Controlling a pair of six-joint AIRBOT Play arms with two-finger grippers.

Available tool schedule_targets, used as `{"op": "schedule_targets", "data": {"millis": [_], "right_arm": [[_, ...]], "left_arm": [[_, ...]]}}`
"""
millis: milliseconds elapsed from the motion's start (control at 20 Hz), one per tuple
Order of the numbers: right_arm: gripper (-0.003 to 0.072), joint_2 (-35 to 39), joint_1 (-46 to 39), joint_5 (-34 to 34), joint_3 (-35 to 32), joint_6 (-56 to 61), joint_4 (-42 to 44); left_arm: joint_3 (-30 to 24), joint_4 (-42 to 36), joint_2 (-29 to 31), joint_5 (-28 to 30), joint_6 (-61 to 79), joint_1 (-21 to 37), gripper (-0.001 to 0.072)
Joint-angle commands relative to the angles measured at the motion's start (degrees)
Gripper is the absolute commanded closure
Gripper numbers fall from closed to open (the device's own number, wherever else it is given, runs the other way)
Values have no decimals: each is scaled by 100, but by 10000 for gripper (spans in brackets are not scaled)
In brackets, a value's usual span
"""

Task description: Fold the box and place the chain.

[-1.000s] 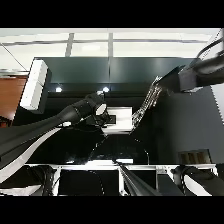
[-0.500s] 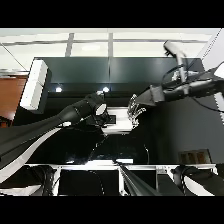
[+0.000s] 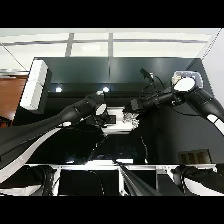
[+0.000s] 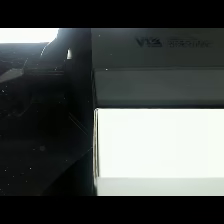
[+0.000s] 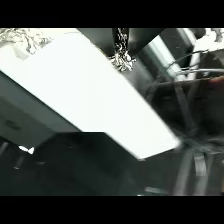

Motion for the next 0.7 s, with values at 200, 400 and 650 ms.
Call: {"op": "schedule_targets", "data": {"millis": [200, 400, 650], "right_arm": [[264, 39, -654, 927, -46, 39, -109], [265, 951, -1965, 726, -448, -361, -1270], [-21, 1215, -1825, -1058, -1858, -2573, -1440]], "left_arm": [[4, 0, -2, 0, 2, 4, 681], [4, 2, -2, -2, 2, 4, 681], [4, 0, -2, 0, 2, 4, 681]]}}
